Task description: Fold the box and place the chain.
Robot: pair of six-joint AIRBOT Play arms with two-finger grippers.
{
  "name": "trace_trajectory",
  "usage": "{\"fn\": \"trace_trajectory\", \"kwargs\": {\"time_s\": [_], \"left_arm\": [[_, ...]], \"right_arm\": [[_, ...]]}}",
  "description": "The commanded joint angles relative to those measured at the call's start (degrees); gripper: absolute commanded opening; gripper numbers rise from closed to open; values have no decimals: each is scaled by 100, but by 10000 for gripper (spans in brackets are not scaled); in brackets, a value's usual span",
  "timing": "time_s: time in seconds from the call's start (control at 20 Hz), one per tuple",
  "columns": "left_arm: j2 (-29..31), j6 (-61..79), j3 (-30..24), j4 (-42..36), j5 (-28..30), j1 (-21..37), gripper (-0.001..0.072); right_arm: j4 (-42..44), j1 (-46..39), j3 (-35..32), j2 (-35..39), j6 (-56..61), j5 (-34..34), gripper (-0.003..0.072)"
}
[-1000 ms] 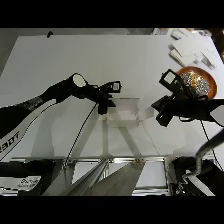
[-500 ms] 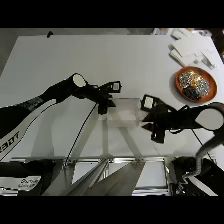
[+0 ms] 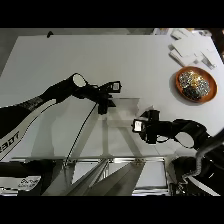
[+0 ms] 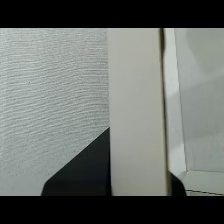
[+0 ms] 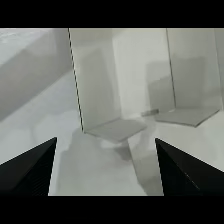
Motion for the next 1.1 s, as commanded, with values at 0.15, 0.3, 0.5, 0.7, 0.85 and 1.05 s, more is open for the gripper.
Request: {"fn": "trace_trajectory", "kwargs": {"time_s": [0.15, 0.3, 0.5, 0.7, 0.85, 1.05], "left_arm": [[-4, 2, 2, 2, 2, 0, 10], [-4, 2, 2, 2, 2, 0, 10], [-4, 2, 2, 2, 0, 0, 10], [-4, 0, 2, 2, 2, 0, 10], [-4, 0, 2, 2, 2, 0, 10], [-4, 0, 2, 4, 2, 0, 10]], "right_arm": [[-114, 208, -487, -188, -348, -1703, 691], [-20, -83, -391, -302, -734, -1773, 691], [374, -448, -9, -557, -1163, -1375, 691], [1058, -859, 490, -1093, -1705, -782, 690], [1397, -1325, 802, -1355, -2312, -238, 690], [2667, -1759, 826, -1832, -4103, 243, 690]]}}
